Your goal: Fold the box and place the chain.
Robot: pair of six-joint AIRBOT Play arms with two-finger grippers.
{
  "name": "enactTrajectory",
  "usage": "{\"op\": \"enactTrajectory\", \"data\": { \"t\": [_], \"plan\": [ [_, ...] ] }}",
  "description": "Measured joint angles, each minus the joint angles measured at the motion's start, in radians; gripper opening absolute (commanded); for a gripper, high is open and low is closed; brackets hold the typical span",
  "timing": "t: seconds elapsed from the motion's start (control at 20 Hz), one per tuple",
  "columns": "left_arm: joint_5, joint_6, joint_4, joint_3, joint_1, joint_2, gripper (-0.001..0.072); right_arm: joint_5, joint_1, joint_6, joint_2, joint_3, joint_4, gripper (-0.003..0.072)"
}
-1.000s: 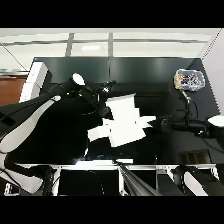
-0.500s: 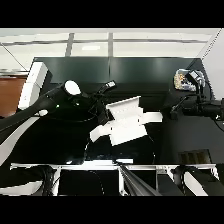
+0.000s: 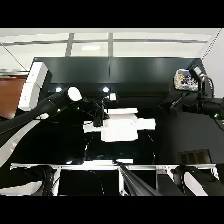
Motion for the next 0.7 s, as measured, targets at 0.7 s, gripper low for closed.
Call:
{"op": "enactTrajectory", "data": {
  "t": [0.7],
  "plan": [
    [0.087,0.073,0.016,-0.021,-0.029,-0.042,0.0025,-0.177,0.299,-0.328,-0.002,-0.239,-0.192,0.0683]
  ]
}}
